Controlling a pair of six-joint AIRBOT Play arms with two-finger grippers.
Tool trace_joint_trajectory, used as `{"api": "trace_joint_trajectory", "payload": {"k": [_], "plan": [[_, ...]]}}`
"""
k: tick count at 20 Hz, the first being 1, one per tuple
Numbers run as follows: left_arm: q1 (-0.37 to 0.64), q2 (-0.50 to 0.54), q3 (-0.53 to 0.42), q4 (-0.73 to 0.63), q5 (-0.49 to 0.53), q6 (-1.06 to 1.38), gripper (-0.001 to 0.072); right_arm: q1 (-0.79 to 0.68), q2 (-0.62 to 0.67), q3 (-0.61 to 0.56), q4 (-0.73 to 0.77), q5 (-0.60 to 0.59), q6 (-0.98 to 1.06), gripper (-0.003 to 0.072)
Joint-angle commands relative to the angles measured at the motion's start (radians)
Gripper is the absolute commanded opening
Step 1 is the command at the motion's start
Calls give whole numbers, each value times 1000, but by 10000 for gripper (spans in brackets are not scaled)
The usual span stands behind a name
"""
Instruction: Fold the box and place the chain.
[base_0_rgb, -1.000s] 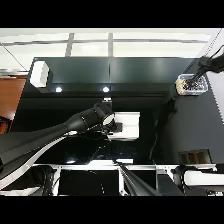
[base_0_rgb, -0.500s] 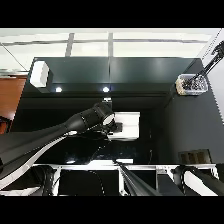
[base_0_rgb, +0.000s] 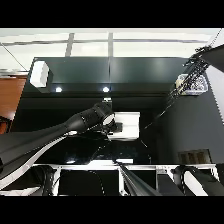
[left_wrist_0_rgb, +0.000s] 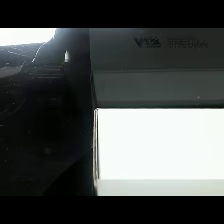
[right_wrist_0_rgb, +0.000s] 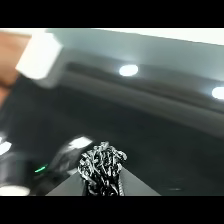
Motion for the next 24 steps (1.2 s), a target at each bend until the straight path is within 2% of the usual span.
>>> {"api": "trace_joint_trajectory", "payload": {"k": [1, 6, 12, 17, 20, 22, 23, 24], "plan": [[0, 0, 0, 0, 0, 0, 29, 81, 14, -76, 90, 59, -16, 13], [0, 0, 0, 0, 0, 0, 29, 288, 14, -321, 82, -30, -17, 13], [0, 0, 0, 0, 0, 0, 29, 428, -5, -569, 86, -183, -17, 14], [0, 0, 0, 0, 0, 0, 29, 488, -7, -710, 76, -317, -19, 14], [0, 0, 0, 0, 0, 0, 29, 504, -7, -753, 54, -380, -18, 20], [0, 0, 0, 0, 0, 1, 28, 491, -7, -751, 45, -387, -18, 329], [0, 0, 0, 0, 0, 0, 29, 462, -6, -745, 44, -360, -19, 372], [0, 0, 0, 0, 0, 0, 29, 417, -6, -729, 35, -309, -19, 372]]}}
